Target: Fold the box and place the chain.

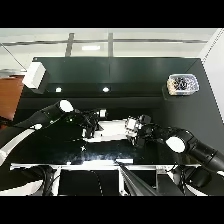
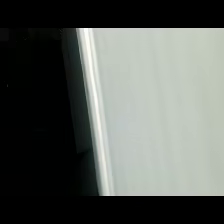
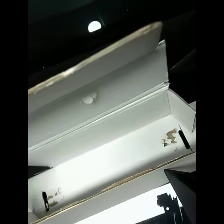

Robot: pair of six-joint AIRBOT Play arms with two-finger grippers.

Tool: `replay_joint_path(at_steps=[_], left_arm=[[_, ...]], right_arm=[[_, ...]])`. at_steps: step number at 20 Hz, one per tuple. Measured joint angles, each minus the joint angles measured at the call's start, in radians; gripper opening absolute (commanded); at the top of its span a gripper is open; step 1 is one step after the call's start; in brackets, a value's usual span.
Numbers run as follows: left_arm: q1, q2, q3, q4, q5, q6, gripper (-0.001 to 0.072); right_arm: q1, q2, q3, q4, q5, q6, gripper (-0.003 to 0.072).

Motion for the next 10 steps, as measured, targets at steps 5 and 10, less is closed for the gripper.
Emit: replay_joint_path(at_steps=[5,10], left_arm=[[0.000,0.000,0.000,0.000,-0.001,0.000,0.0025],[0.000,0.000,0.000,0.000,-0.003,0.000,0.0025]], right_arm=[[-0.052,-0.049,0.006,0.178,0.038,-0.205,0.0693],[-0.177,-0.100,0.027,0.384,0.220,-0.437,0.0692]])
